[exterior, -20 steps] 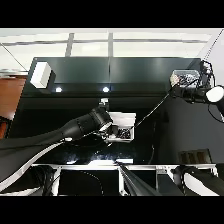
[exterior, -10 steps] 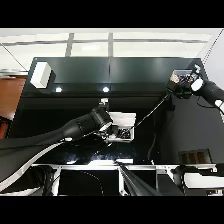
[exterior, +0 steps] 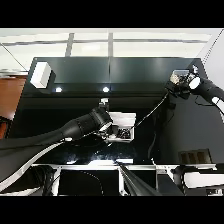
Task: Fold the box and place the chain.
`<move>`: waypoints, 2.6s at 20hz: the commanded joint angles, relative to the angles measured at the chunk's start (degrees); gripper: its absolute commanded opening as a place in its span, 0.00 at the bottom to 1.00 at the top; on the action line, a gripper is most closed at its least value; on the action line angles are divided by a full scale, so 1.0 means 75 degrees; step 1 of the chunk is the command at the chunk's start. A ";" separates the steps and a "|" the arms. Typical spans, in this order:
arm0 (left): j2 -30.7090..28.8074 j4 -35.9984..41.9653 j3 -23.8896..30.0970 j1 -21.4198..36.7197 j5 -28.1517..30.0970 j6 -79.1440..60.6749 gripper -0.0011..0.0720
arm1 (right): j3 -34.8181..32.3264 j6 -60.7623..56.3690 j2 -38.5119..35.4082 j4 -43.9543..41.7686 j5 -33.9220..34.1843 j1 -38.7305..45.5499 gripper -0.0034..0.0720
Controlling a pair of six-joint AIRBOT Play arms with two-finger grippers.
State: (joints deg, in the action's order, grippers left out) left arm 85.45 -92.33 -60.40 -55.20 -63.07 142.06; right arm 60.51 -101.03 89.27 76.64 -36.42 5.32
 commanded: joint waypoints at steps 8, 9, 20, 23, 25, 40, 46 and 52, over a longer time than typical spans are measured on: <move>0.0003 -0.0003 0.0000 0.0003 -0.0003 0.0000 0.06 | 0.0035 0.2445 -0.3340 -0.0265 -0.2518 0.0003 0.09; 0.0003 -0.0003 0.0000 0.0003 -0.0006 0.0000 0.06 | 0.0047 0.2734 -0.3835 -0.0638 -0.2888 0.0003 0.09; 0.0003 -0.0003 0.0000 0.0003 -0.0032 0.0000 0.06 | -0.0592 0.4281 -0.6164 -0.4421 -0.6362 -0.1466 0.09; 0.0003 -0.0003 0.0000 0.0003 -0.0032 0.0000 0.06 | -0.1236 0.4234 -0.6143 -0.4602 -0.5464 -0.2792 0.09; 0.0003 -0.0003 0.0000 0.0003 -0.0032 0.0000 0.06 | -0.1550 0.4124 -0.6009 -0.4599 -0.4741 -0.3427 0.09; 0.0003 -0.0003 0.0000 0.0003 -0.0029 0.0000 0.06 | -0.2011 0.4479 -0.5135 -0.4211 -0.5284 -0.2719 0.51; 0.0003 -0.0003 0.0000 0.0003 -0.0023 0.0000 0.06 | -0.3389 0.6117 -0.6204 -0.3931 -0.4654 -0.1023 0.51; 0.0003 -0.0003 0.0000 0.0003 -0.0029 0.0000 0.06 | -0.5438 0.8501 -0.6327 -0.3791 -0.2637 -0.2183 0.98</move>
State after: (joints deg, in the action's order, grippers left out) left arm 85.45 -92.33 -60.40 -55.20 -63.24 142.08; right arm 25.67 -48.21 42.46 46.00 -63.64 -7.46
